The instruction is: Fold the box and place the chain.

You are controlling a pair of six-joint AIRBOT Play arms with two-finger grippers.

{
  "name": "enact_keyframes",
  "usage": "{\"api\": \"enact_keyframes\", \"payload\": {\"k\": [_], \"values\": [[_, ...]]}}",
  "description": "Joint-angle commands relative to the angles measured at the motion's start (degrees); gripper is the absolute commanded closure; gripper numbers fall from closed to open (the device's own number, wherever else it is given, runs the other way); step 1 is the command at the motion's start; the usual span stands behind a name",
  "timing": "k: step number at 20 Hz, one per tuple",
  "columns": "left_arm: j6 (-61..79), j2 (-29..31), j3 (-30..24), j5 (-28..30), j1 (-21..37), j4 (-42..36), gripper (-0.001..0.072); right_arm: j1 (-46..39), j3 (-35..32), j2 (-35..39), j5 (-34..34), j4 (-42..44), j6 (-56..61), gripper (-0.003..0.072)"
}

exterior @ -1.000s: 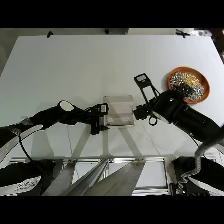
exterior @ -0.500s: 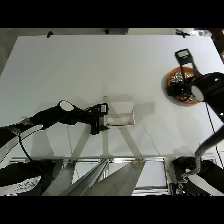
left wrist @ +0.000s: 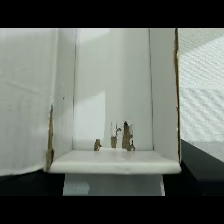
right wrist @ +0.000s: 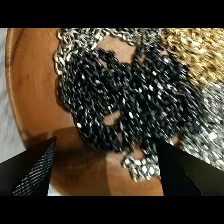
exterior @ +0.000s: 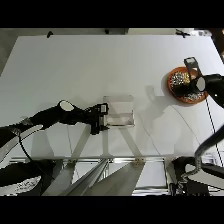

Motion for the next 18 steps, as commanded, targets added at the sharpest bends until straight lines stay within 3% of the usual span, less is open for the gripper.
{"api": "enact_keyframes", "payload": {"k": [1, 4, 7, 9, 11, 12, 14, 18], "values": [[0.02, 0.04, -0.02, 0.02, 0.00, 0.00, 0.0501, -1.05, 0.07, -5.27, -6.32, 1.90, -0.02, -0.0001], [0.02, 0.04, -0.02, 0.02, 0.00, 0.00, 0.0501, -1.05, 0.55, -7.80, -5.53, 0.44, 3.72, 0.0008], [0.02, 0.04, -0.02, 0.02, 0.00, 0.00, 0.0501, -1.05, 0.55, -8.87, -5.44, -0.76, 6.51, 0.0070], [0.02, 0.04, -0.02, 0.00, 0.00, 0.00, 0.0501, -1.05, 0.55, -8.90, -4.63, -0.48, 6.51, 0.0235], [0.02, 0.04, -0.02, 0.02, 0.00, 0.00, 0.0501, -1.05, 0.55, -8.87, -2.62, -0.50, 6.51, 0.0509], [0.02, 0.04, -0.02, 0.04, 0.00, 0.00, 0.0501, -1.05, 0.55, -8.85, -1.62, -0.50, 6.49, 0.0565], [0.02, 0.04, -0.02, 0.02, 0.00, 0.00, 0.0501, -1.05, 0.55, -8.72, 0.09, -0.50, 6.49, 0.0672], [0.02, 0.04, -0.02, 0.00, 0.00, 0.00, 0.0501, -1.03, 0.57, -6.12, 2.69, -0.52, 6.49, 0.0671]]}}
